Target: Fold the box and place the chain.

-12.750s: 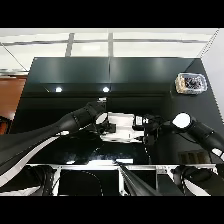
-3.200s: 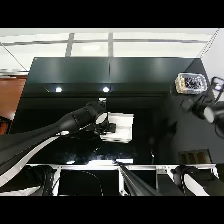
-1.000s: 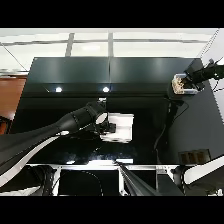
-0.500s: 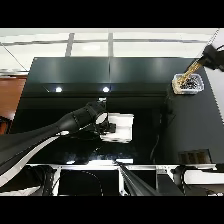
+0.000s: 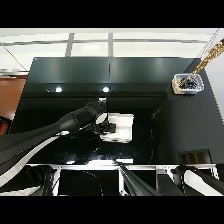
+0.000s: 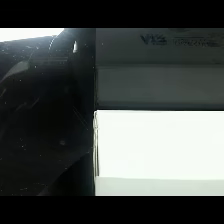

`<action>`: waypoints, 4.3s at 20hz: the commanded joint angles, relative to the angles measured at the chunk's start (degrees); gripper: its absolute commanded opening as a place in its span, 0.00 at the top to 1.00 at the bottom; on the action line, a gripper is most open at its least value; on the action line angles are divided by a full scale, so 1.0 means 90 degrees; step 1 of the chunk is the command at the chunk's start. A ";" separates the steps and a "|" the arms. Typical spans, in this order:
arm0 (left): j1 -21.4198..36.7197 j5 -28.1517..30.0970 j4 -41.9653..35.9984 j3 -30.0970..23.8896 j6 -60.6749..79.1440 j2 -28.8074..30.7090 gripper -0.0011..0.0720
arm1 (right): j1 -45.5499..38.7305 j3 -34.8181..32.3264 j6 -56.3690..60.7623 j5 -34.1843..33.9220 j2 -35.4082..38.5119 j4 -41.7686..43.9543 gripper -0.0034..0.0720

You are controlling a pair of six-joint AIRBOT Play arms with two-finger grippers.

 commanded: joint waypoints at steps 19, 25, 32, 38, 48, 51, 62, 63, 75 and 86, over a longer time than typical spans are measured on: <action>0.0005 0.0000 0.0002 0.0007 0.0000 0.0000 0.95 | 0.2154 -0.3772 -0.1307 0.1134 0.1795 0.2871 0.95; 0.0005 0.0000 0.0002 0.0007 0.0000 0.0000 0.95 | 0.3070 -0.4478 -0.1207 0.0471 0.1770 0.3060 0.95; 0.0005 0.0000 0.0002 0.0007 0.0000 0.0000 0.95 | 0.4070 -0.4809 -0.1083 -0.0658 0.1515 0.3371 0.95; 0.0005 0.0000 0.0002 0.0007 0.0000 0.0000 0.95 | 0.4804 -0.4811 0.0015 -0.1161 0.0896 0.1727 0.95; 0.0005 -0.0007 0.0002 0.0007 0.0000 0.0000 0.95 | 0.4549 -0.4901 0.0350 -0.1098 0.0777 0.1064 0.52; 0.0005 -0.0027 0.0000 0.0007 0.0000 0.0000 0.95 | 0.3553 -0.4901 0.0352 -0.0879 0.0811 0.0680 0.52; 0.0005 -0.0017 0.0002 0.0007 0.0000 0.0000 0.95 | 0.1855 -0.5459 0.4167 -0.5231 -0.0675 -0.3155 0.00; 0.0005 -0.0017 0.0002 0.0007 0.0000 0.0000 0.95 | 0.1780 -0.5204 0.4167 -0.5022 -0.1022 -0.2980 0.00; 0.0005 -0.0022 0.0002 0.0007 0.0000 0.0000 0.95 | 0.1690 -0.3228 0.4150 -0.3878 -0.3021 -0.1970 0.32; 0.0005 -0.0022 0.0002 0.0007 0.0000 0.0000 0.95 | 0.1710 -0.3228 0.1139 -0.2436 -0.1010 -0.1205 0.94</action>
